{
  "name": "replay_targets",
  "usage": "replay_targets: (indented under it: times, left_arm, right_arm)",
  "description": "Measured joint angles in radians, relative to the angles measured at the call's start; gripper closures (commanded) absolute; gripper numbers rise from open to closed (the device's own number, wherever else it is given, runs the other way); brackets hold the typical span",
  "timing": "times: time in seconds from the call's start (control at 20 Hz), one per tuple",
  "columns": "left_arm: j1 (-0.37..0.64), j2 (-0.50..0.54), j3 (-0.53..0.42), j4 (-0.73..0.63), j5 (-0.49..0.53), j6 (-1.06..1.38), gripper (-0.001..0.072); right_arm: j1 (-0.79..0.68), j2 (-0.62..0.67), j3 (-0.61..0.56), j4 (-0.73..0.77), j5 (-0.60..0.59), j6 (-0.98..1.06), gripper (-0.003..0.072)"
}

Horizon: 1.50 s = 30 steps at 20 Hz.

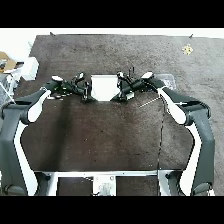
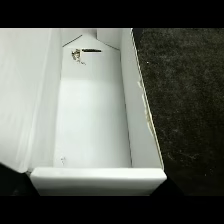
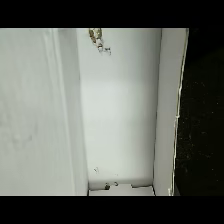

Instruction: Fold the box and place the chain.

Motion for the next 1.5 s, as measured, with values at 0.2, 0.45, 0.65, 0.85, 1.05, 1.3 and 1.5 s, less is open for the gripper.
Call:
replay_targets:
  times: [0.2, 0.45, 0.65, 0.85, 1.05, 1.3, 1.5]
  left_arm:
    - [-0.007, -0.002, 0.0, 0.001, 0.008, 0.0, -0.0001]
    - [-0.013, -0.002, 0.0, 0.011, 0.027, 0.0, 0.0055]
    - [-0.013, -0.002, 0.0, 0.01, 0.038, -0.009, 0.0588]
    - [-0.013, -0.002, 0.0, 0.012, 0.039, -0.009, 0.0618]
    - [-0.013, -0.002, 0.0, 0.013, 0.039, -0.01, 0.0618]
    - [-0.013, -0.002, 0.0, 0.013, 0.039, -0.011, 0.0618]
    - [-0.013, -0.002, 0.0, 0.013, 0.04, -0.011, 0.0618]
  right_arm:
    - [0.0, 0.0, 0.0, 0.0, 0.0, 0.0, 0.0247]
    - [0.0, 0.0, 0.0, 0.0, 0.0, 0.0, 0.0247]
    - [0.0, 0.0, 0.0, 0.0, 0.0, 0.002, 0.0247]
    - [0.0, 0.0, 0.0, 0.0, 0.0, 0.002, 0.0247]
    - [0.0, 0.0, 0.0, 0.0, 0.0, 0.001, 0.0247]
    - [0.0, 0.0, 0.0, 0.0, 0.0, 0.0, 0.0248]
    - [0.0, 0.0, 0.0, 0.0, 0.0, 0.0, 0.0247]
